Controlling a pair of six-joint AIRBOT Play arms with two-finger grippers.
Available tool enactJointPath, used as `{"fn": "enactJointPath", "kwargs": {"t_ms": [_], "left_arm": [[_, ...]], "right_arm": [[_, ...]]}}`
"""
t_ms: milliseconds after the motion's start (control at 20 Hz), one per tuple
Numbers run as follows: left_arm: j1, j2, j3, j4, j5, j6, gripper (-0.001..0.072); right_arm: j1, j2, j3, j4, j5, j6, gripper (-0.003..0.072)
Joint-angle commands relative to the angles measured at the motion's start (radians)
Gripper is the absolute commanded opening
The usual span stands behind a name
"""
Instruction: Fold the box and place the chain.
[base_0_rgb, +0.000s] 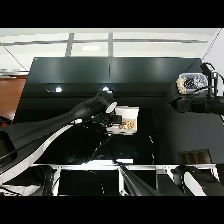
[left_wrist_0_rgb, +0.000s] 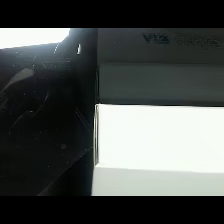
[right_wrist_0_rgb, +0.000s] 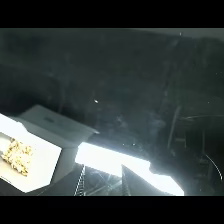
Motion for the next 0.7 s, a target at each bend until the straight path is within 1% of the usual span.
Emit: {"fn": "enactJointPath", "kwargs": {"t_ms": [0, 50, 100, 150, 200, 250, 350, 450, 550, 600, 650], "left_arm": [[0.000, 0.012, 0.001, -0.021, -0.003, -0.024, 0.0031], [0.001, 0.022, 0.001, -0.017, -0.003, -0.039, 0.0037], [0.001, 0.034, 0.001, -0.010, 0.005, -0.044, 0.0136], [0.000, 0.053, 0.001, -0.008, 0.026, -0.044, 0.0311], [0.001, 0.075, 0.001, -0.002, 0.042, -0.043, 0.0351], [0.001, 0.099, 0.001, 0.020, 0.047, -0.042, 0.0354], [0.011, 0.160, -0.002, 0.074, 0.001, 0.006, 0.0361], [0.021, 0.233, -0.015, 0.158, -0.049, 0.077, 0.0361], [0.043, 0.346, -0.085, 0.262, -0.049, 0.106, 0.0361], [0.066, 0.405, -0.139, 0.285, -0.037, 0.106, 0.0361], [0.100, 0.472, -0.209, 0.284, 0.005, 0.106, 0.0360]], "right_arm": [[-0.011, 0.005, 0.001, 0.012, -0.016, -0.006, 0.0282], [-0.011, 0.005, 0.001, 0.012, -0.017, -0.006, 0.0282], [-0.011, 0.005, 0.001, 0.012, -0.017, -0.006, 0.0282], [-0.011, 0.005, 0.001, 0.012, -0.016, -0.006, 0.0282], [-0.011, 0.005, 0.001, 0.012, -0.014, -0.006, 0.0283], [-0.012, 0.005, 0.001, 0.011, -0.009, -0.006, 0.0282], [-0.012, 0.005, 0.001, 0.011, 0.011, -0.006, 0.0282], [-0.012, 0.004, 0.001, 0.008, 0.040, -0.006, 0.0282], [-0.012, 0.005, 0.001, -0.005, 0.055, -0.005, 0.0282], [-0.012, 0.005, 0.001, -0.007, 0.057, -0.006, 0.0282], [-0.012, 0.005, 0.001, -0.013, 0.057, -0.006, 0.0282]]}}
